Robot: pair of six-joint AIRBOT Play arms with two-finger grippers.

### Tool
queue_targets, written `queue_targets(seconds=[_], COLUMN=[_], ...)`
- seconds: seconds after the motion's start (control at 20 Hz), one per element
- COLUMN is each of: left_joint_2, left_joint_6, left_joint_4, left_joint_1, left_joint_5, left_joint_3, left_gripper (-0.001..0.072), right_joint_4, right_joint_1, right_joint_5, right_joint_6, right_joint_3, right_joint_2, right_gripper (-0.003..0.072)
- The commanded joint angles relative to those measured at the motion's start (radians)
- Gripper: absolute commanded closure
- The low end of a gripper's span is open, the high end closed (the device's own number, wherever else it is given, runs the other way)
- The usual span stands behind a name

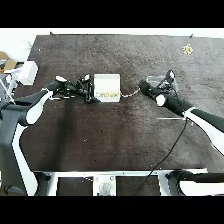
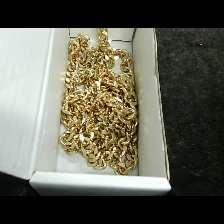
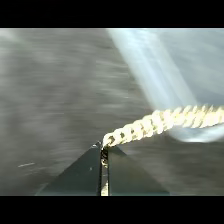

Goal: Fold the box and place the chain.

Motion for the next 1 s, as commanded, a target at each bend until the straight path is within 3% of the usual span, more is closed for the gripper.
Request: queue_targets(seconds=[0.0, 0.25, 0.4, 0.65, 0.95], left_joint_2=[0.001, 0.001, 0.001, 0.001, 0.001], left_joint_6=[0.000, 0.000, 0.000, 0.000, 0.000], left_joint_4=[0.000, 0.000, 0.000, 0.000, 0.000], left_joint_1=[-0.001, -0.001, -0.001, -0.001, -0.001], left_joint_5=[0.000, 0.000, 0.000, 0.001, 0.000], left_joint_3=[0.000, 0.000, 0.000, 0.000, 0.000], left_gripper=[0.0546, 0.0546, 0.0546, 0.0547, 0.0546], right_joint_4=[-0.131, -0.200, -0.210, -0.260, -0.274], right_joint_1=[0.064, 0.132, 0.181, 0.271, 0.332], right_joint_5=[-0.002, -0.031, -0.140, -0.153, -0.151], right_joint_6=[-0.005, -0.005, -0.005, -0.006, -0.005], right_joint_3=[0.002, 0.003, 0.008, 0.120, 0.237], right_joint_2=[0.180, 0.378, 0.416, 0.396, 0.272], right_gripper=[0.0689, 0.0689, 0.0690, 0.0690, 0.0690])
